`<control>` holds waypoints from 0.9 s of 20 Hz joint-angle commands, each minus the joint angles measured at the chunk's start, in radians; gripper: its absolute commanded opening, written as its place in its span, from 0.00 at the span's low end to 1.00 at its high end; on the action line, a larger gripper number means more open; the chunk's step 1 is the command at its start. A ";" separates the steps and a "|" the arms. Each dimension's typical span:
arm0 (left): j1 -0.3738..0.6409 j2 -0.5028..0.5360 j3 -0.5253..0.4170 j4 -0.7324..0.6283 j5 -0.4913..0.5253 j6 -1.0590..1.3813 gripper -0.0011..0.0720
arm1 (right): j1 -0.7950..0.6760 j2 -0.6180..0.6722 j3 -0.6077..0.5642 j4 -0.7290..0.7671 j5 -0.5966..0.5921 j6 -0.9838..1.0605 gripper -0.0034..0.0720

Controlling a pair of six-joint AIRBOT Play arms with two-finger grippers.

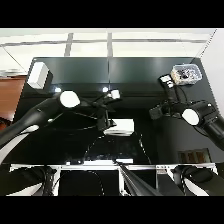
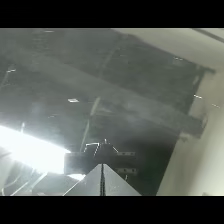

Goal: Fold the box and place the chain.

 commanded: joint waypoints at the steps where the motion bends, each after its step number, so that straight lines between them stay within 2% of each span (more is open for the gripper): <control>1: -0.056 -0.140 0.139 0.105 -0.099 -0.070 0.99 | -0.106 0.000 0.000 -0.012 0.021 0.046 0.06; 4: -0.061 -0.181 0.189 0.103 -0.113 -0.093 0.99 | -0.172 0.000 0.000 -0.008 0.038 0.049 0.06; 18: -0.066 -0.201 0.192 0.105 -0.175 -0.120 0.99 | -0.177 0.000 -0.001 0.066 0.009 0.048 0.06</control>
